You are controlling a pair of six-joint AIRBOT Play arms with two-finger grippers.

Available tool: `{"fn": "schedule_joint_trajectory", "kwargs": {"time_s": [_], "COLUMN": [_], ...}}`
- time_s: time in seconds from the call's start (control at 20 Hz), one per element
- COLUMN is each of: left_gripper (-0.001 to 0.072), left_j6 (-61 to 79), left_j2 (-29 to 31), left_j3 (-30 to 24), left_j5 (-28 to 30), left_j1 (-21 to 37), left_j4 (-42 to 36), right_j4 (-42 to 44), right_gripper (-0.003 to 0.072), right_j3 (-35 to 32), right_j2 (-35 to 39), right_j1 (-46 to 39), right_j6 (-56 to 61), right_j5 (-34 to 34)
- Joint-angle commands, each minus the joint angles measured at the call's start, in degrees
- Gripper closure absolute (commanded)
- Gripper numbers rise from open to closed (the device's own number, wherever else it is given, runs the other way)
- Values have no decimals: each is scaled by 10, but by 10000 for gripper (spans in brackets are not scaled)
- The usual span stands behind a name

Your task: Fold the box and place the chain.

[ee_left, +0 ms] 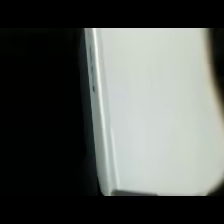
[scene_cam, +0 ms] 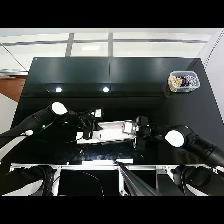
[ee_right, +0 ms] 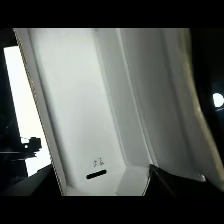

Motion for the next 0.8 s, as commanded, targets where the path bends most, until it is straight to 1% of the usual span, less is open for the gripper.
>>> {"fn": "schedule_joint_trajectory", "kwargs": {"time_s": [0.0,0.15,0.25,0.35,0.45,0.55,0.7,0.75], "left_gripper": [679,680,680,680,680,680,680,680], "left_j6": [2,2,2,2,1,1,1,1], "left_j2": [0,0,0,0,1,1,1,1], "left_j3": [0,0,0,0,0,0,0,0], "left_j5": [-5,-5,-5,-5,-5,-5,-5,-5], "left_j1": [0,0,0,0,0,0,0,0], "left_j4": [1,1,1,1,1,1,1,1], "right_j4": [-8,0,37,92,123,140,197,211], "right_gripper": [-13,-14,-14,-14,-14,-14,-14,-13], "right_j3": [5,5,5,5,5,5,5,6], "right_j2": [8,7,3,-4,-20,-44,-67,-71], "right_j1": [-37,-47,-47,-47,-47,-47,-63,-76], "right_j6": [19,15,-21,-82,-122,-162,-215,-217], "right_j5": [-1,10,26,50,65,61,56,64]}}
